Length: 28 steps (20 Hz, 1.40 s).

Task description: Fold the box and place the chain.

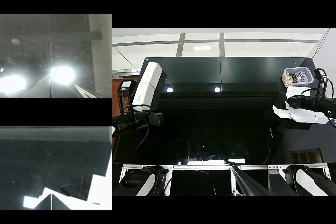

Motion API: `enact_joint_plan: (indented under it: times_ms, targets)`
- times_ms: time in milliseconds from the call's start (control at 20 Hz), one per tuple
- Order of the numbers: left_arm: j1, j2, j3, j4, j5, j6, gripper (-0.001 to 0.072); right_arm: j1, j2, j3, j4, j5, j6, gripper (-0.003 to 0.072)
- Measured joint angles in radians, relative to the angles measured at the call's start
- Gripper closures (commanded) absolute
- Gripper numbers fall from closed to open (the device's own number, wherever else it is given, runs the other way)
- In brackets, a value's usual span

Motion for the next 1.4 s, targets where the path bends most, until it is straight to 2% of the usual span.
enact_joint_plan:
  times_ms: [200, 350, 400, 450, 600, 750, 950, 1150, 1200, 1250, 1300, 1350, 1400]
  targets:
    - [0.0, 0.0, 0.0, 0.0, 0.0, 0.0, 0.0683, -0.082, 0.0, 0.054, -0.068, -0.068, 0.136, 0.0666]
    - [0.0, 0.0, 0.0, 0.0, 0.0, 0.0, 0.0683, -0.215, 0.0, 0.101, -0.209, -0.174, 0.307, 0.0659]
    - [0.0, 0.0, 0.0, 0.0, 0.0, 0.0, 0.0682, -0.261, -0.001, 0.109, -0.25, -0.199, 0.362, 0.0384]
    - [-0.001, 0.0, 0.0, 0.0, 0.0, 0.0, 0.0683, -0.313, -0.004, 0.115, -0.291, -0.216, 0.417, -0.0034]
    - [-0.001, 0.0, 0.0, 0.0, 0.011, 0.0, 0.0683, -0.439, -0.031, 0.128, -0.405, -0.195, 0.505, -0.0034]
    - [-0.001, 0.0, 0.0, 0.0, 0.025, 0.0, 0.0683, -0.539, -0.1, 0.178, -0.526, -0.106, 0.545, -0.0034]
    - [-0.001, -0.005, 0.0, 0.0, 0.034, 0.0, 0.0682, -0.614, -0.288, 0.371, -0.531, 0.084, 0.489, -0.0034]
    - [-0.001, -0.006, 0.0, 0.0, 0.038, 0.0, 0.0683, -0.601, -0.52, 0.587, -0.479, 0.335, 0.356, -0.0023]
    - [-0.001, -0.006, 0.0, 0.0, 0.039, 0.0, 0.0683, -0.588, -0.563, 0.626, -0.48, 0.377, 0.335, 0.0124]
    - [-0.001, -0.006, 0.0, 0.0, 0.039, 0.0, 0.0683, -0.572, -0.601, 0.661, -0.486, 0.406, 0.315, 0.0211]
    - [-0.001, -0.006, 0.0, 0.0, 0.039, 0.0, 0.0683, -0.556, -0.63, 0.69, -0.499, 0.423, 0.3, 0.0224]
    - [-0.001, -0.006, 0.0, 0.0, 0.039, 0.0, 0.0683, -0.543, -0.65, 0.714, -0.513, 0.435, 0.287, 0.0411]
    - [-0.001, -0.006, 0.0, 0.0, 0.039, 0.0, 0.0683, -0.533, -0.665, 0.732, -0.531, 0.444, 0.28, 0.0555]
